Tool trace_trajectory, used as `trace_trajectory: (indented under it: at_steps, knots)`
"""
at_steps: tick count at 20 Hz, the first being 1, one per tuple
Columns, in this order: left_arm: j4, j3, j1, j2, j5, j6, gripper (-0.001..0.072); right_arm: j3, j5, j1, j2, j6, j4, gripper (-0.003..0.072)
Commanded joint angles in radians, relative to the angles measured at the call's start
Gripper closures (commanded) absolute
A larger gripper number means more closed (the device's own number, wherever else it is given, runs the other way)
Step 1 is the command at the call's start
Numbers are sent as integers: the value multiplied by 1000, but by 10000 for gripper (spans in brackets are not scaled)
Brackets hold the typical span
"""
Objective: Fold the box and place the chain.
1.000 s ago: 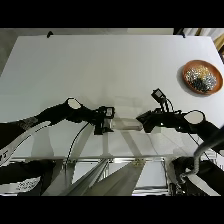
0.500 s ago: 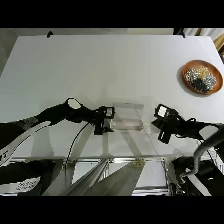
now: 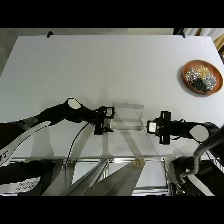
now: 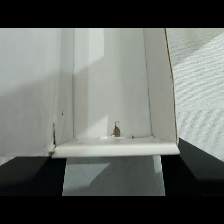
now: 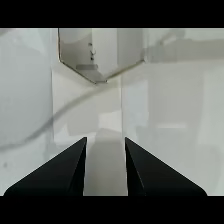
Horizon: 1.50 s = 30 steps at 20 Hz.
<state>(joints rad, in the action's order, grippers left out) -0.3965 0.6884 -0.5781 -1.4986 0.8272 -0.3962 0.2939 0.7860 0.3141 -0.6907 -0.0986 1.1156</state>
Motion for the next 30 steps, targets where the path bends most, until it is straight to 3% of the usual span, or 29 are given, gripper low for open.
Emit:
trace_trajectory:
  at_steps: [1, 13, 16, 23, 25, 27, 30]
  knots:
    - [0, 0, 1, 0, -1, 0, 679, -4, -137, 61, -99, 82, -83, 442]
    - [0, 0, 1, 0, 0, 0, 679, -4, -204, 112, -132, 108, -174, 466]
    - [0, 0, 1, 0, 0, 0, 679, -4, -235, 132, -133, 108, -175, 508]
    - [0, 0, 1, 0, 0, 0, 679, -4, -196, 132, -144, 103, -182, 507]
    - [0, 0, 1, 0, 0, 0, 679, -4, -197, 132, -163, 99, -181, 481]
    - [0, 0, 1, 0, 0, 0, 679, -4, -212, 131, -172, 98, -181, 371]
    - [0, 0, 1, 0, 0, 0, 679, -4, -228, 131, -172, 83, -181, 361]
